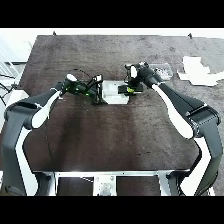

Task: Fold the box and place the chain.

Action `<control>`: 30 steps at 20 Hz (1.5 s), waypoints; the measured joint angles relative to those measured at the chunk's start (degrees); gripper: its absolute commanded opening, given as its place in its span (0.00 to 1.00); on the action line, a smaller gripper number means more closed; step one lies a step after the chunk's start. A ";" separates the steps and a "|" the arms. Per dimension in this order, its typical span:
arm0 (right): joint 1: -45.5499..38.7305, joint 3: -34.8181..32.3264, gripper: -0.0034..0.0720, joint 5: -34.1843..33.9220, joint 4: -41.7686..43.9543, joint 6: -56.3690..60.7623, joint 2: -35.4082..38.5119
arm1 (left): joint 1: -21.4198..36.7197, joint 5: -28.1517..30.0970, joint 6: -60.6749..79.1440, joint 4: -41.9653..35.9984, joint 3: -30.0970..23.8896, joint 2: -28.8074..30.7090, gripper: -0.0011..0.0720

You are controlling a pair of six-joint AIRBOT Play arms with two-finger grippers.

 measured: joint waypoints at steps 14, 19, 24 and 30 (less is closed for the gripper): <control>0.15 0.11 0.69 0.79 4.90 -3.37 3.17 | 0.02 0.04 0.04 -0.13 -0.02 0.00 0.55; -1.07 0.11 0.69 1.53 3.19 -6.82 7.06 | 0.02 0.09 0.04 -0.20 -0.02 0.00 0.55; -8.20 0.11 0.61 -2.54 -2.45 -9.51 11.50 | 0.02 0.09 0.02 -0.20 -0.02 0.00 0.55; -20.48 0.50 0.61 -13.46 4.74 -18.71 8.92 | 0.02 0.09 0.00 -0.22 -0.02 0.00 0.55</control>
